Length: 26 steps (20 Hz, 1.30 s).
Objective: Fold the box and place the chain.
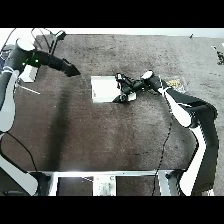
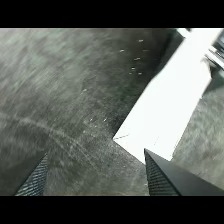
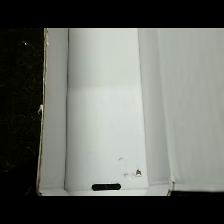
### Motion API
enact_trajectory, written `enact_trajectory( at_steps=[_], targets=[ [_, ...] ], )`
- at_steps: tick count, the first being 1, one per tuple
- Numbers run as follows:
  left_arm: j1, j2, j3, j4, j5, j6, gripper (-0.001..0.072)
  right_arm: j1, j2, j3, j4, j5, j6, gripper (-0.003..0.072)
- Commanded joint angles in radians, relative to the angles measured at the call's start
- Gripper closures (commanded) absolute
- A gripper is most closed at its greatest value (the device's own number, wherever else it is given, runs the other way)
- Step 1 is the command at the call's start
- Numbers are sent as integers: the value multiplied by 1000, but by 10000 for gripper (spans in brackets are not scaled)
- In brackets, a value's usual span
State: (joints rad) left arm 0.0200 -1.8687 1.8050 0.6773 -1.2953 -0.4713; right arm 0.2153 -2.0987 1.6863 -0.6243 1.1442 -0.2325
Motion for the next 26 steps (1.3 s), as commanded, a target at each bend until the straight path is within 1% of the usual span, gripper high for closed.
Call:
enact_trajectory(
  at_steps=[1,4,6,9,10,13,14,15,16,17,19,22,26],
  targets=[
    [48,-3,-140,-172,14,378,62,-1,0,0,0,0,0,245],
    [46,-4,-232,-188,64,523,62,-1,0,0,0,0,0,245],
    [46,-10,-264,-193,70,578,63,-1,0,0,0,0,0,245],
    [46,-85,-233,-261,18,611,65,0,0,0,0,0,0,245],
    [46,-115,-214,-266,0,613,111,-1,0,0,0,0,0,245],
    [31,-172,-183,-261,-41,632,112,-1,0,0,0,0,0,245],
    [21,-180,-183,-256,-36,684,85,-1,0,0,0,0,0,245],
    [9,-182,-184,-242,-26,741,81,-1,0,0,0,0,0,245],
    [-5,-182,-184,-227,-29,795,20,-1,0,0,0,0,0,245],
    [-13,-183,-184,-227,-32,794,-11,-1,0,0,0,0,0,245],
    [-25,-185,-187,-216,-42,811,-11,-1,0,0,0,0,0,245],
    [-27,-197,-188,-209,-84,873,-11,-1,0,1,0,0,0,245],
    [-56,-197,-194,-209,-81,882,-11,-1,0,0,0,0,0,245]
  ],
)
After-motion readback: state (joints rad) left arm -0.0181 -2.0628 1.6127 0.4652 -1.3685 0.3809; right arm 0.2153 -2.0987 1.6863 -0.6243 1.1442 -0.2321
